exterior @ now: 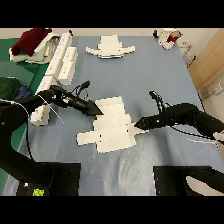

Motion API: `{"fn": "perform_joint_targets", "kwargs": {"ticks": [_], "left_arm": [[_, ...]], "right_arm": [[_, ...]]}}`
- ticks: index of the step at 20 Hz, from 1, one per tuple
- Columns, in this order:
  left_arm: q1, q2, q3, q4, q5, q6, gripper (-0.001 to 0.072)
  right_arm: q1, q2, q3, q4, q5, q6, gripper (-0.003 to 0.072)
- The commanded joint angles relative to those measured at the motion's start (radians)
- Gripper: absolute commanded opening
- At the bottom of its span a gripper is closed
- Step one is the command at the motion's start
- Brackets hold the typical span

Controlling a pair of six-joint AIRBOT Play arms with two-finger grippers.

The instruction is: Fold the box.

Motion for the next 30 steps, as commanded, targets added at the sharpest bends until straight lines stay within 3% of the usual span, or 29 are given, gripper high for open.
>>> {"fn": "perform_joint_targets", "kwargs": {"ticks": [1,21,22,24,25,27,28,30], "left_arm": [[-0.009,-0.014,0.018,0.070,-0.063,0.014,0.0114],[-0.049,-0.014,0.055,0.044,-0.006,0.072,0.0110],[-0.054,-0.014,0.055,0.047,-0.006,0.087,0.0016],[-0.053,-0.014,0.055,0.046,-0.006,0.104,0.0014],[-0.052,-0.014,0.055,0.045,-0.006,0.117,0.0013],[-0.053,-0.014,0.056,0.045,-0.008,0.131,0.0014],[-0.054,-0.014,0.056,0.045,-0.011,0.131,0.0014],[-0.054,-0.014,0.063,0.045,-0.018,0.147,0.0013]], "right_arm": [[0.001,0.000,0.000,-0.003,0.000,0.002,0.0004],[0.001,0.000,0.000,-0.006,0.000,0.002,0.0005],[0.001,0.000,0.000,-0.006,0.000,0.002,0.0004],[0.001,0.000,0.000,-0.006,0.000,0.002,0.0005],[0.001,0.000,0.001,-0.006,0.000,0.001,0.0028],[0.001,0.000,0.001,-0.011,0.000,0.001,0.0230],[0.000,0.000,0.003,-0.025,0.000,0.001,0.0296],[0.000,0.000,0.019,-0.107,0.000,0.002,0.0304]]}}
